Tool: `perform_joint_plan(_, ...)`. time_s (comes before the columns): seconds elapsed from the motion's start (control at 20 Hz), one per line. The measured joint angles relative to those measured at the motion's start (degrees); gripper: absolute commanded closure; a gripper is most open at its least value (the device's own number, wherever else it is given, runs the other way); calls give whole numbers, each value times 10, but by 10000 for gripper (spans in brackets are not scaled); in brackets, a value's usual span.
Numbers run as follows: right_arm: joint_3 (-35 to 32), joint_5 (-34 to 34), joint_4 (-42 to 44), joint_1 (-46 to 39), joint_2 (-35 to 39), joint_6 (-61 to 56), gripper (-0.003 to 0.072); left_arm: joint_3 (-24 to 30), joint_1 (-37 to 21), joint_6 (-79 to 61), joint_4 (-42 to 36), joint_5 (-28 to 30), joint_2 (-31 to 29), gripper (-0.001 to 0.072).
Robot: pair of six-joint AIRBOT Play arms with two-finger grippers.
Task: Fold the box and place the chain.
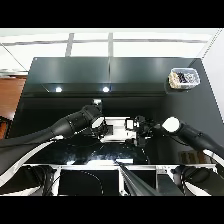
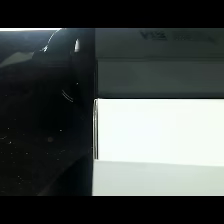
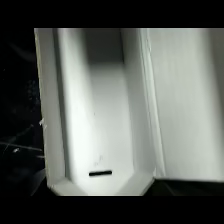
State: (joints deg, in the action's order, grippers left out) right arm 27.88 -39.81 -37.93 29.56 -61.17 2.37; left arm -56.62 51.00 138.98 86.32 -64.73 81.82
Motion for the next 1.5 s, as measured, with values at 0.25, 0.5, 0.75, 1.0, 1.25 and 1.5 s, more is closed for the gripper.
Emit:
perform_joint_plan(0.25, 0, -42, -103, -8, 39, -48, -18, 0, 0, -7, 1, -4, 0, 680)
perform_joint_plan(0.5, 0, -36, -82, -8, 28, -13, 225, 0, 0, -15, 2, -5, 0, 680)
perform_joint_plan(0.75, 0, -32, -28, -4, 11, 11, 498, 0, 0, -21, 2, -13, 0, 680)
perform_joint_plan(1.0, 0, -17, 3, 24, -2, -8, 497, 0, 0, -23, 2, -17, 0, 680)
perform_joint_plan(1.25, 0, 8, 27, 38, -15, -20, 497, 0, 0, -24, 2, -17, 0, 680)
perform_joint_plan(1.5, 0, 15, 35, 40, -18, -24, 328, 0, 0, -24, 1, -17, 0, 680)
